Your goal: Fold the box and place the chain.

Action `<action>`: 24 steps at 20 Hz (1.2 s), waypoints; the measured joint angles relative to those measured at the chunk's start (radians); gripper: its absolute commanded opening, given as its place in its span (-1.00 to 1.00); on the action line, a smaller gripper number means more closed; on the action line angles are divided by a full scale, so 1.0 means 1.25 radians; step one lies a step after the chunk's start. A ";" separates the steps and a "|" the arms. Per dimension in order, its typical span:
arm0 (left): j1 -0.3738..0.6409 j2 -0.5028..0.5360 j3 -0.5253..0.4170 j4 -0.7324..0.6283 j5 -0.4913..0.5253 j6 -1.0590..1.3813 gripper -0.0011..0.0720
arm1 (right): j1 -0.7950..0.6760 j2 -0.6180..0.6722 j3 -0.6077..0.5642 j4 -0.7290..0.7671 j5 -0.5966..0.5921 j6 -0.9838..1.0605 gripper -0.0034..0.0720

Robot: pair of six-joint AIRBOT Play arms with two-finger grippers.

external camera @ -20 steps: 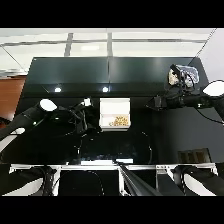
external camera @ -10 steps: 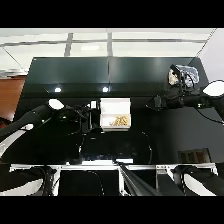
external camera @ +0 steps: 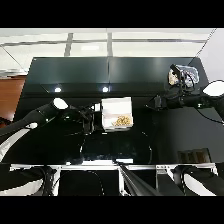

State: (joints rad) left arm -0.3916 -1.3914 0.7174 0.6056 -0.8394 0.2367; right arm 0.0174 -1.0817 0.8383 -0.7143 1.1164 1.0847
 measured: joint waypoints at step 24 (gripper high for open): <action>-0.054 -0.002 0.005 -0.046 0.063 -0.021 0.09 | 0.005 -0.002 -0.007 -0.001 -0.055 0.011 1.00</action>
